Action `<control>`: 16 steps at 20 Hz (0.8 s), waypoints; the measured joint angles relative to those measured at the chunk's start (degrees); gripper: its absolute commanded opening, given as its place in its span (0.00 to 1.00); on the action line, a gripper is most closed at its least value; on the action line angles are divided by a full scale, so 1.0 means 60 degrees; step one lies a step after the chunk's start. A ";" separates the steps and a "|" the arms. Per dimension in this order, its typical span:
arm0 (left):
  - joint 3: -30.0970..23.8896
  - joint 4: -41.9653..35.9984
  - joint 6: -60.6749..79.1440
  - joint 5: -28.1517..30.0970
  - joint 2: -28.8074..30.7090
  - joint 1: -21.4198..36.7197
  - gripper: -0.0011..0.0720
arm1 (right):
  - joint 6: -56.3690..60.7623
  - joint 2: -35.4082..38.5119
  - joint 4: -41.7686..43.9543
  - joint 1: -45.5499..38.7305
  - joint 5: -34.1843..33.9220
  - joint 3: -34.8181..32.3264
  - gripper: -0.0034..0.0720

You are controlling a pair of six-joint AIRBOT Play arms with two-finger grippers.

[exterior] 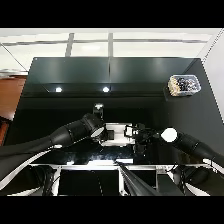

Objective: Fold the box and place the chain.

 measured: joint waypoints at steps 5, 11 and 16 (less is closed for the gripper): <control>0.0047 -0.0076 0.0015 0.0026 -0.0015 -0.0007 0.62 | -0.0022 0.0000 -0.0004 0.0000 -0.0004 0.0000 0.69; 0.0091 -0.0087 0.0015 -0.0007 -0.0015 -0.0007 0.52 | -0.0022 0.0000 0.0000 -0.0004 -0.0025 0.0000 0.69; 0.0091 -0.0022 0.0007 -0.0149 -0.0015 -0.0007 0.08 | 0.0025 0.0000 0.0004 -0.0004 -0.0011 0.0000 0.69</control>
